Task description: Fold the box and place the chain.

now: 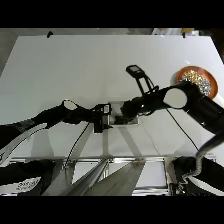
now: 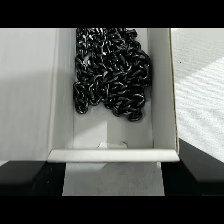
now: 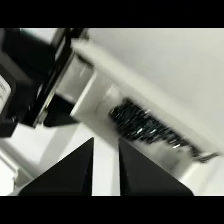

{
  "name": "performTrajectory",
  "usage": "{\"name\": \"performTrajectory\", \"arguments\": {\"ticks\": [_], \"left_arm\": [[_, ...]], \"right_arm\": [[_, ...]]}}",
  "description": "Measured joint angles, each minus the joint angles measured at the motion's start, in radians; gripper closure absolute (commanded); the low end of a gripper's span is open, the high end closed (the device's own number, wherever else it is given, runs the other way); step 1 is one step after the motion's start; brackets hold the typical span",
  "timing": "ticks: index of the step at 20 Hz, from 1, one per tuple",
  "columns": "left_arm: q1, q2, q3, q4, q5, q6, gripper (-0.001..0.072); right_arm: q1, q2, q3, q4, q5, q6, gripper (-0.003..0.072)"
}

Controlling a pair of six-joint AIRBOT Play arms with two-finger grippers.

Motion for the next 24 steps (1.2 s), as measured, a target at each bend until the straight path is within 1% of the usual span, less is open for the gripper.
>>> {"name": "performTrajectory", "arguments": {"ticks": [1, 4, 6, 7, 8, 9, 13, 17, 20, 24], "left_arm": [[0.000, 0.000, 0.000, 0.000, 0.000, 0.000, 0.0560], [0.000, 0.000, 0.000, 0.000, 0.000, 0.000, 0.0560], [0.000, 0.000, 0.000, 0.000, 0.000, 0.000, 0.0560], [0.000, 0.000, 0.000, 0.000, 0.000, 0.000, 0.0560], [0.000, 0.000, 0.000, 0.000, 0.000, 0.000, 0.0560], [0.000, 0.000, 0.000, 0.000, 0.000, 0.000, 0.0560], [0.000, 0.000, 0.000, 0.000, 0.000, 0.000, 0.0560], [0.000, 0.000, 0.000, 0.000, 0.000, 0.000, 0.0560], [0.000, 0.000, 0.000, 0.000, 0.000, 0.000, 0.0560], [0.000, 0.000, 0.000, 0.000, 0.000, 0.000, 0.0560]], "right_arm": [[-0.031, 0.004, 0.019, -0.011, 0.014, -0.012, 0.0678], [-0.146, 0.004, 0.053, -0.087, 0.042, -0.031, 0.0678], [-0.227, -0.019, 0.062, -0.154, 0.060, -0.036, 0.0677], [-0.265, -0.037, 0.064, -0.181, 0.070, -0.038, 0.0614], [-0.304, -0.060, 0.066, -0.205, 0.080, -0.038, 0.0446], [-0.339, -0.087, 0.066, -0.224, 0.091, -0.040, 0.0354], [-0.429, -0.212, 0.047, -0.278, 0.122, -0.044, 0.0350], [-0.457, -0.319, 0.018, -0.327, 0.124, -0.045, 0.0350], [-0.464, -0.368, 0.006, -0.345, 0.097, -0.046, 0.0350], [-0.468, -0.394, 0.000, -0.356, 0.053, -0.045, 0.0354]]}}
